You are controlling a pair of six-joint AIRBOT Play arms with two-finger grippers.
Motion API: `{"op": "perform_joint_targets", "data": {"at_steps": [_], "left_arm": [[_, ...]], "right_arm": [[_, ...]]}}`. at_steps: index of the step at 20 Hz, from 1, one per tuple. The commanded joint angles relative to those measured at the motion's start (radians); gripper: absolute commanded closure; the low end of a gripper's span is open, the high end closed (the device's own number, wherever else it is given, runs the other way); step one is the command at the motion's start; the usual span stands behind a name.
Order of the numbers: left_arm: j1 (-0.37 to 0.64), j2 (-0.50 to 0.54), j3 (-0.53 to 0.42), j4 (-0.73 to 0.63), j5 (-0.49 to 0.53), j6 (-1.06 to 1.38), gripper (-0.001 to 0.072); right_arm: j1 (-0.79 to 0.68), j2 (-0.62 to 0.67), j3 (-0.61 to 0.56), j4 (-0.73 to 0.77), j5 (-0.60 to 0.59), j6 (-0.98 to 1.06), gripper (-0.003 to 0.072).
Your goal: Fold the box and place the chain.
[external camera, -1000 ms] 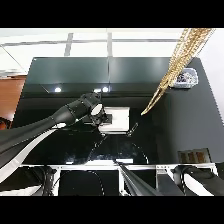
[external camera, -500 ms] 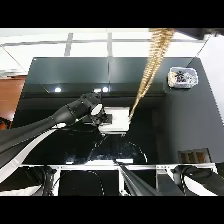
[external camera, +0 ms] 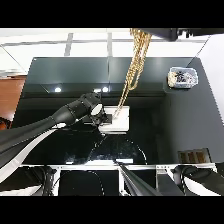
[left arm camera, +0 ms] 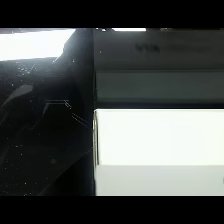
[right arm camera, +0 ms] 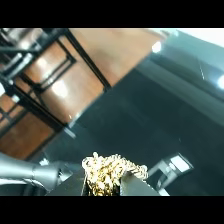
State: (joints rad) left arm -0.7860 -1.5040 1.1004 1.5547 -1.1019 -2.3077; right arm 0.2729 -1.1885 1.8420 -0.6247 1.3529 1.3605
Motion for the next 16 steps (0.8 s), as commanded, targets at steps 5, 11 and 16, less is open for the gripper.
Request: {"op": "perform_joint_targets", "data": {"at_steps": [5,11,16], "left_arm": [[0.001,0.000,0.001,0.000,-0.002,0.000,0.0682],[0.001,0.000,0.001,0.000,-0.001,0.000,0.0682],[0.001,0.000,0.001,0.000,-0.001,0.000,0.0682]], "right_arm": [[0.003,-0.003,-0.121,-0.185,0.143,0.045,0.0673],[0.003,0.017,-0.374,-0.211,0.177,0.049,0.0673],[0.003,0.040,-0.579,-0.070,0.068,0.022,0.0673]]}}
